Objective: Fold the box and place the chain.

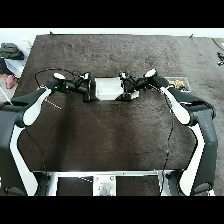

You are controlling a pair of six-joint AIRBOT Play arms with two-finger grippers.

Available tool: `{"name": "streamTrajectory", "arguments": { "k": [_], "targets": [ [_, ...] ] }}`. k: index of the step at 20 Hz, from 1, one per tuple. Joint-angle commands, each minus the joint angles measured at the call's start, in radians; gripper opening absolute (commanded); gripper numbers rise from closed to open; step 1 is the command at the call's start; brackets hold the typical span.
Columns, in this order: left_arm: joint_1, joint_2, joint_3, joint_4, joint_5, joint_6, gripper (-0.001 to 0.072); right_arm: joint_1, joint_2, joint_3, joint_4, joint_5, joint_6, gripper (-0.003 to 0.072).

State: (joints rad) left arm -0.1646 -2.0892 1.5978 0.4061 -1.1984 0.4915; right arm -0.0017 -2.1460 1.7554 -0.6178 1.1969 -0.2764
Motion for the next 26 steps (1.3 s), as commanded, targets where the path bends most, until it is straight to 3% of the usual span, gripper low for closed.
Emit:
{"name": "streamTrajectory", "arguments": {
  "k": [1, 12, 13, 15, 17, 18, 26],
  "targets": [
    [-0.011, -0.008, -0.003, 0.011, 0.02, -0.023, 0.072, 0.0, -0.001, 0.0, 0.0, 0.0, 0.0, 0.0321],
    [-0.032, -0.008, -0.003, 0.012, 0.058, -0.031, 0.072, 0.0, -0.001, 0.0, 0.0, 0.0, 0.0, 0.0321],
    [-0.032, -0.008, -0.003, 0.012, 0.061, -0.031, 0.0682, 0.0, -0.001, 0.0, 0.0, 0.0, 0.0, 0.0321],
    [-0.032, -0.009, -0.003, 0.027, 0.065, -0.031, 0.0528, 0.0, -0.001, 0.0, 0.0, 0.0, 0.0, 0.0321],
    [-0.032, -0.008, -0.003, 0.058, 0.065, -0.039, 0.0528, 0.0, -0.001, 0.0, 0.0, 0.0, 0.0, 0.0321],
    [-0.032, -0.009, -0.003, 0.066, 0.064, -0.054, 0.0408, 0.0, -0.001, 0.0, 0.0, 0.0, 0.0, 0.0321],
    [-0.032, -0.009, -0.003, 0.072, 0.069, -0.053, 0.041, 0.0, -0.001, 0.0, 0.0, 0.0, 0.0, 0.0321]
  ]
}}
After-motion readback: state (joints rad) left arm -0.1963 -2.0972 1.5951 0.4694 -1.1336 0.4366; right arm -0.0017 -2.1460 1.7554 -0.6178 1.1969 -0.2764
